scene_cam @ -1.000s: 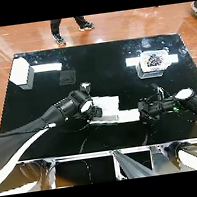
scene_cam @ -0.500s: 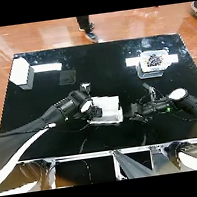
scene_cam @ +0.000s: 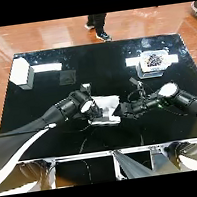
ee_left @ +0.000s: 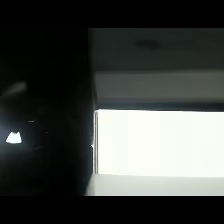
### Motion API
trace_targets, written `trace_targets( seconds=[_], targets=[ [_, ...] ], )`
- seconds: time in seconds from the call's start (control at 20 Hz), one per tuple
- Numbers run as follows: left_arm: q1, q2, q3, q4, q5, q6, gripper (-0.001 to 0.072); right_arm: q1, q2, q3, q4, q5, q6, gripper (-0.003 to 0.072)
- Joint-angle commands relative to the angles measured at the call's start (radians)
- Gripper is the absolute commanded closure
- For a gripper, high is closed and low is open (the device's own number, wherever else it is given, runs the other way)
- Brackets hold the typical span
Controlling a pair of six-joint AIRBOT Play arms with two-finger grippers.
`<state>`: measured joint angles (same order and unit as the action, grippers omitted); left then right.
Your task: Fold the box and place the chain.
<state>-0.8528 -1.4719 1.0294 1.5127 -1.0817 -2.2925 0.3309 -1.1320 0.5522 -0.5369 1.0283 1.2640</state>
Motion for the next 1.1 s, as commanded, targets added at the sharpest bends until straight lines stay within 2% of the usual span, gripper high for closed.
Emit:
trace_targets(
  seconds=[0.0, 0.25, 0.3, 0.45, 0.7, 0.8, 0.9, 0.95, 1.0, 1.05],
  targets=[
    [0.001, 0.000, 0.000, 0.015, -0.002, 0.012, 0.0686, 0.018, 0.002, 0.019, -0.022, -0.016, 0.012, 0.0056],
    [0.001, 0.000, 0.000, 0.015, -0.001, 0.012, 0.0686, 0.018, 0.002, 0.021, -0.108, -0.008, 0.060, 0.0058],
    [0.001, 0.000, 0.000, 0.015, -0.001, 0.012, 0.0686, 0.018, 0.002, 0.021, -0.121, -0.013, 0.066, 0.0095],
    [0.001, 0.000, 0.000, 0.015, -0.001, 0.012, 0.0686, 0.031, 0.002, 0.026, -0.140, -0.049, 0.099, 0.0095],
    [0.001, 0.000, 0.000, 0.016, -0.001, 0.012, 0.0686, 0.201, 0.000, 0.132, -0.491, -0.113, 0.389, 0.0097],
    [0.001, 0.000, 0.000, 0.016, -0.001, 0.012, 0.0686, 0.274, -0.005, 0.179, -0.626, -0.117, 0.517, 0.0152],
    [0.001, 0.000, 0.000, 0.017, 0.000, 0.012, 0.0686, 0.336, -0.014, 0.211, -0.738, -0.114, 0.636, 0.0154],
    [0.001, 0.000, 0.000, 0.017, 0.000, 0.012, 0.0686, 0.364, -0.022, 0.228, -0.779, -0.106, 0.690, 0.0220],
    [0.001, 0.000, 0.000, 0.017, 0.000, 0.012, 0.0686, 0.381, -0.030, 0.241, -0.797, -0.097, 0.718, 0.0254],
    [0.001, 0.000, 0.000, 0.019, 0.000, 0.013, 0.0686, 0.398, -0.042, 0.259, -0.821, -0.076, 0.755, 0.0256]
  ],
)
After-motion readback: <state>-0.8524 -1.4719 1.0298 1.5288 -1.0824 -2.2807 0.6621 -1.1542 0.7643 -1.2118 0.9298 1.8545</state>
